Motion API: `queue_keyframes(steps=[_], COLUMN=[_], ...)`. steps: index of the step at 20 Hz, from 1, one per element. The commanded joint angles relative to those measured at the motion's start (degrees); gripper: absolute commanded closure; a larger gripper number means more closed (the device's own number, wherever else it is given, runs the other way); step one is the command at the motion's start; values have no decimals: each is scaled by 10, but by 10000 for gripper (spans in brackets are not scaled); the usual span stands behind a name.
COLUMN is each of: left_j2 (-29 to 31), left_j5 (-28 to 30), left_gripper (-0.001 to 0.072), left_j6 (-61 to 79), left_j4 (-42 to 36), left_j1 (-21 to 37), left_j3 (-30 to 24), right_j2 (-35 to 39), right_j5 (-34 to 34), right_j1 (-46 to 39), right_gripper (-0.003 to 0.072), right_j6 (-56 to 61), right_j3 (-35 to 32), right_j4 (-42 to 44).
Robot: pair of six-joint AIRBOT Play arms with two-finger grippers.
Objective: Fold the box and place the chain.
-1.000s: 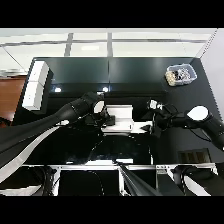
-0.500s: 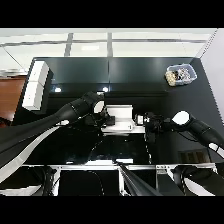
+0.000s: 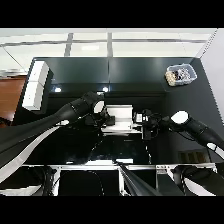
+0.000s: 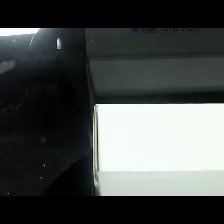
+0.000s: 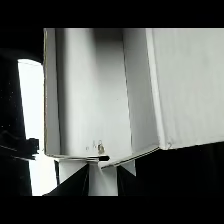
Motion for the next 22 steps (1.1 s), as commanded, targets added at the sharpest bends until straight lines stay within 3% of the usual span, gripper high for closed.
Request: queue_keyframes(steps=[1, 6, 11, 12, 13, 14, 15, 16, 17, 18, 20, 22], left_j2=[0, 0, 0, 0, 0, 0, 0, 0, 0, 0, 0, 0], left_j5=[2, 4, 4, 4, 4, 4, 4, 4, 4, 4, 3, 3], left_gripper=[680, 681, 680, 681, 681, 681, 681, 680, 681, 681, 681, 681], left_j6=[0, 0, 0, 0, 0, 0, 0, 0, 0, 0, 0, 0], left_j4=[0, 0, 0, 0, 0, 0, 0, 0, 0, 0, 0, 0], left_j1=[0, 0, 0, 0, 0, 0, 0, 0, 0, 0, 0, 0], left_j3=[0, 0, 0, 0, 0, 0, 0, 0, 0, 0, 0, 0], right_j2=[-1, -28, -49, -49, -49, -49, -49, -49, -49, -47, -26, 25], right_j5=[1, -27, -43, -49, -49, -46, -47, -50, -49, -50, -24, 43], right_j1=[1, 28, 53, 53, 53, 53, 53, 53, 53, 51, 37, -1], right_gripper=[499, 498, 496, 337, 262, 472, 442, 286, 421, 631, 666, 666], right_j6=[5, 9, 24, 27, 31, 35, 35, 41, 52, 81, 196, 416], right_j3=[-1, -1, 0, 0, 0, 0, 0, 0, 0, 0, 0, 6], right_j4=[19, 134, 143, 146, 147, 144, 144, 144, 139, 118, 79, 7])
